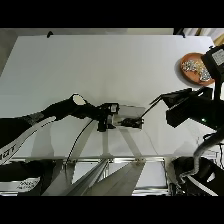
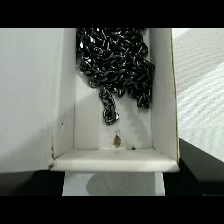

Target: Fold the box and place the chain.

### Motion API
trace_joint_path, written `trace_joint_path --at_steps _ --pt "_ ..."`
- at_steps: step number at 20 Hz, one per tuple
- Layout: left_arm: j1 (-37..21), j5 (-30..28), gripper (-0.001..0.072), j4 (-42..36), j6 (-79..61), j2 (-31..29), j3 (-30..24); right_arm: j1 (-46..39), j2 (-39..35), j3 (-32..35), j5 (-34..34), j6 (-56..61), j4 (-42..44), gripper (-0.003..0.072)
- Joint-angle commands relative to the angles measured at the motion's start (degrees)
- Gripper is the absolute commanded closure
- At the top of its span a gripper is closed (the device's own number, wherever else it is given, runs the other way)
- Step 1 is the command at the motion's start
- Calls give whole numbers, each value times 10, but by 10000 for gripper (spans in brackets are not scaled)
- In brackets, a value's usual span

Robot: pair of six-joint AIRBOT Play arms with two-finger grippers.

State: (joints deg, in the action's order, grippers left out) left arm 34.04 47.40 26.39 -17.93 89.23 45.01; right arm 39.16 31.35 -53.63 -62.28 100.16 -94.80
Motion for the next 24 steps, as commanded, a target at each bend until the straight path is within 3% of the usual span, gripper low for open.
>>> trace_joint_path --at_steps 1,4,12,20,21,22,24 --pt "0 0 437 0 0 0 0 1 5 0 6 -15 55 672" --pt "0 0 437 0 0 0 0 1 50 5 20 -77 126 672" --pt "0 0 437 0 0 0 0 1 172 58 53 -109 126 673" --pt "0 0 437 0 0 0 0 1 182 93 77 -137 191 665" --pt "0 0 437 0 0 0 0 0 182 93 76 -137 189 559" --pt "0 0 437 0 0 0 0 0 182 93 76 -137 188 383" --pt "0 0 437 0 0 0 0 0 179 89 61 -153 175 356"
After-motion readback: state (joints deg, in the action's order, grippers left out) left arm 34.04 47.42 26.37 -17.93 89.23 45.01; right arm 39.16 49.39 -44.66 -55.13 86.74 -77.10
